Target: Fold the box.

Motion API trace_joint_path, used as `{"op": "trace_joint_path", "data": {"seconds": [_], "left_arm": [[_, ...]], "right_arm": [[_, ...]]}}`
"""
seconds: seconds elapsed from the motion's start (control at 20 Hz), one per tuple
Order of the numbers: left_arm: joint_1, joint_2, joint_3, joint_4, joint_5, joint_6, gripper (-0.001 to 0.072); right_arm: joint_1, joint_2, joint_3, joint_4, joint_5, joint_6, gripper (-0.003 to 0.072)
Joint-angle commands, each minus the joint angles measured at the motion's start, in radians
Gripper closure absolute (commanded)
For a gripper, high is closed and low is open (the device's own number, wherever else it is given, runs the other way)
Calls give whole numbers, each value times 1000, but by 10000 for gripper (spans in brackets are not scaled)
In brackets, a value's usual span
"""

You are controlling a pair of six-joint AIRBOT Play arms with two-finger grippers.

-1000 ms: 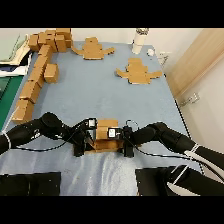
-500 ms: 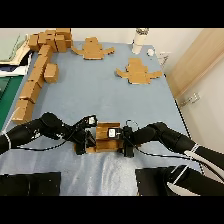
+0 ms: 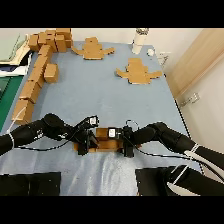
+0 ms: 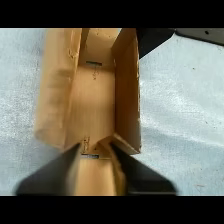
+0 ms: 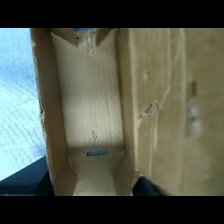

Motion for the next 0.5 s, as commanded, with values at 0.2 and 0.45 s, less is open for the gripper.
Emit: {"op": "trace_joint_path", "data": {"seconds": [0.2,0.45], "left_arm": [[-3,-6,0,-6,-1,-9,139],[12,30,9,112,3,-211,694]], "right_arm": [[0,1,0,0,0,-2,186],[0,1,0,0,0,-2,185]]}}
